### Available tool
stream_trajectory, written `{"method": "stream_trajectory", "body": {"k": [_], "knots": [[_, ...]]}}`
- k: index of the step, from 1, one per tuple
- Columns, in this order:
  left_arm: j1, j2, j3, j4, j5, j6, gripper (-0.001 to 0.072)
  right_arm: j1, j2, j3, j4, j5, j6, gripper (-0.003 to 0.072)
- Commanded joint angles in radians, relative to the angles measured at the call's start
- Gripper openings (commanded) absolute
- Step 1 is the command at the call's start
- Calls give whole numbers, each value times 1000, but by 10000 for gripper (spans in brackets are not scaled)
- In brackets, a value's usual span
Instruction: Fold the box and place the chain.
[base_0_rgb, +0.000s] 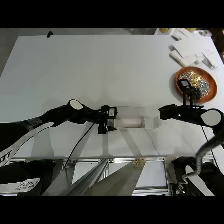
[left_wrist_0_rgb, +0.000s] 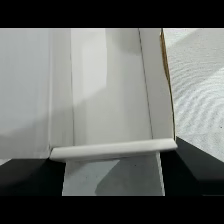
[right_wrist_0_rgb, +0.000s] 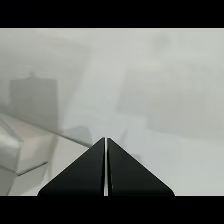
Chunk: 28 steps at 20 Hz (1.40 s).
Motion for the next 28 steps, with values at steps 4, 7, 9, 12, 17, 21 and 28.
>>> {"method": "stream_trajectory", "body": {"k": [4, 7, 9, 12, 17, 21, 28], "knots": [[0, 0, -1, 0, 0, 0, 9, -55, -221, 0, -22, 148, 188, 19], [0, 0, -1, 0, 0, 0, 9, -20, -276, 0, -1, 168, 188, 19], [0, 0, -1, 0, 0, 0, 9, 0, -287, 0, 44, 177, 176, 19], [0, 0, -1, 0, 0, 0, 9, 5, -283, 0, 115, 191, 140, 19], [0, 0, -1, 0, 0, 0, 9, 5, -208, 0, 185, 217, 101, 22], [0, 0, -1, 0, 0, 0, 9, 5, -152, 0, 201, 233, 101, 206], [0, 0, -1, 0, 0, 0, 9, 5, -135, 0, 296, 269, 65, 271]]}}
